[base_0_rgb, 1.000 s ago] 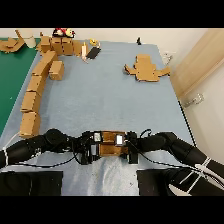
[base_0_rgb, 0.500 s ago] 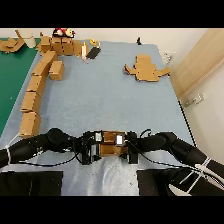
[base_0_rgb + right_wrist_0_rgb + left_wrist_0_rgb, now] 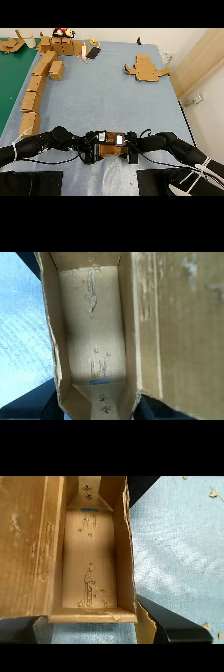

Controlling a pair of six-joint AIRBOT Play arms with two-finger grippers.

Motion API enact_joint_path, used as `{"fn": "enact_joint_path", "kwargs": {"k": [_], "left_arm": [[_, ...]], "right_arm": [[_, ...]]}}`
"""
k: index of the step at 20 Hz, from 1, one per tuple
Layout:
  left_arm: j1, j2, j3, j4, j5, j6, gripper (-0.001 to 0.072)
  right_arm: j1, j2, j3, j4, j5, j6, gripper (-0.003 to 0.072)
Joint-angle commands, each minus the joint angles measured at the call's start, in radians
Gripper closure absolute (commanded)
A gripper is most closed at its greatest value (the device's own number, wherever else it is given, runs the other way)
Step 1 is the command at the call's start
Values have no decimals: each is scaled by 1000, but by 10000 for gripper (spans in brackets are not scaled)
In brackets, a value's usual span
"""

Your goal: Fold the box.

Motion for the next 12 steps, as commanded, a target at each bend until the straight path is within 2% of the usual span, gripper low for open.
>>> {"fn": "enact_joint_path", "kwargs": {"k": [1, 2, 3, 12], "left_arm": [[-1, -2, 2, 1, -6, 1, 57], [-1, -2, 2, 2, -6, 1, 199], [-1, -2, 2, 2, -5, 1, 245], [0, -2, 2, 1, -6, 1, 245]], "right_arm": [[0, 1, 0, 0, 0, 0, 274], [0, 1, 0, 0, 0, 0, 274], [0, 1, 0, 0, 0, 0, 274], [0, 1, 0, 0, 0, 0, 274]]}}
